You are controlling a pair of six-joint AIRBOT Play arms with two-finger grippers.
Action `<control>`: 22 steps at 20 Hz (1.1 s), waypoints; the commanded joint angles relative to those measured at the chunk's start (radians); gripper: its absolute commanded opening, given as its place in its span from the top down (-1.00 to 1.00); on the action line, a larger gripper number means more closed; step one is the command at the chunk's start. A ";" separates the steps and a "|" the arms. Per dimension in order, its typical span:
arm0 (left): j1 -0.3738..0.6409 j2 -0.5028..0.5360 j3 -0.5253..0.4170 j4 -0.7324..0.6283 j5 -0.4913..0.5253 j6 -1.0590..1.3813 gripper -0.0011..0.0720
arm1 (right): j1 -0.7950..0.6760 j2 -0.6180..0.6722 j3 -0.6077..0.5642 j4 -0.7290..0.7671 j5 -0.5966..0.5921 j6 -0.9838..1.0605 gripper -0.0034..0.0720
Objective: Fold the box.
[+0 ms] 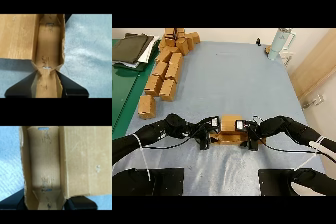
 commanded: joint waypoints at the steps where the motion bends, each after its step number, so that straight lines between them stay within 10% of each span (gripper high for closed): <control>1: -0.009 -0.004 0.003 -0.014 0.009 -0.003 0.41 | 0.000 0.001 0.000 0.000 0.000 0.000 -0.46; 15: -0.089 -0.026 0.005 -0.148 0.087 0.042 0.41 | 0.000 0.001 0.000 0.000 0.000 0.000 -0.46; 16: -0.090 -0.026 0.005 -0.148 0.087 0.044 0.29 | 0.000 0.001 0.000 0.000 0.000 0.000 -0.46; 18: -0.091 -0.026 0.005 -0.149 0.087 0.052 -0.84 | 0.000 0.001 0.000 0.000 0.000 0.000 -0.46; 22: -0.091 -0.026 0.005 -0.148 0.087 0.052 -0.87 | 0.000 0.001 0.000 0.000 0.000 0.000 -0.46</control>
